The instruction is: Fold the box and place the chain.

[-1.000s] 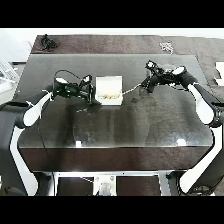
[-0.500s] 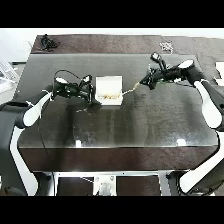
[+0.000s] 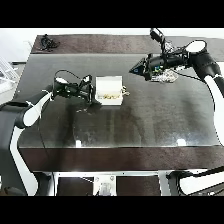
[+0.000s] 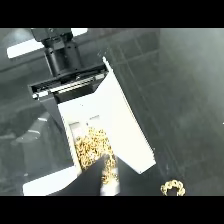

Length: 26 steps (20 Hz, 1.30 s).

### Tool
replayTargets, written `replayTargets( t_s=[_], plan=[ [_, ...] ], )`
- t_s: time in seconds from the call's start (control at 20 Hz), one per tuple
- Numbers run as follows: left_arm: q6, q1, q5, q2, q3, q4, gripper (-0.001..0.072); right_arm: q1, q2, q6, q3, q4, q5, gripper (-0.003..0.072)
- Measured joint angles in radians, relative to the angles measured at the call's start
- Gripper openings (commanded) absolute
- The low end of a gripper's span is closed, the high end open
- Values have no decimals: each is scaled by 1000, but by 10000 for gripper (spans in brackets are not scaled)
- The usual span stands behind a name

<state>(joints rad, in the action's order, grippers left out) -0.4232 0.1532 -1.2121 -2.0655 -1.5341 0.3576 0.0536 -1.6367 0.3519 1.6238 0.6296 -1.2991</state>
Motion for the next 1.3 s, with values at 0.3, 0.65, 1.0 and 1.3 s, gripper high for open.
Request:
replayTargets(
  t_s=[0.3, 0.65, 1.0, 1.3],
  plan=[
    [0, 0, 0, 0, 0, 0, 525, -17, -111, -137, -111, 107, 111, 522],
    [0, 0, -1, 0, 0, 0, 525, -8, -272, -294, -109, 127, 198, 540],
    [0, 0, 0, 0, 0, 0, 525, 0, -314, -356, -93, 121, 235, 479],
    [0, 0, 0, 0, 0, 0, 525, 2, -321, -356, -93, 117, 268, 9]
  ],
)
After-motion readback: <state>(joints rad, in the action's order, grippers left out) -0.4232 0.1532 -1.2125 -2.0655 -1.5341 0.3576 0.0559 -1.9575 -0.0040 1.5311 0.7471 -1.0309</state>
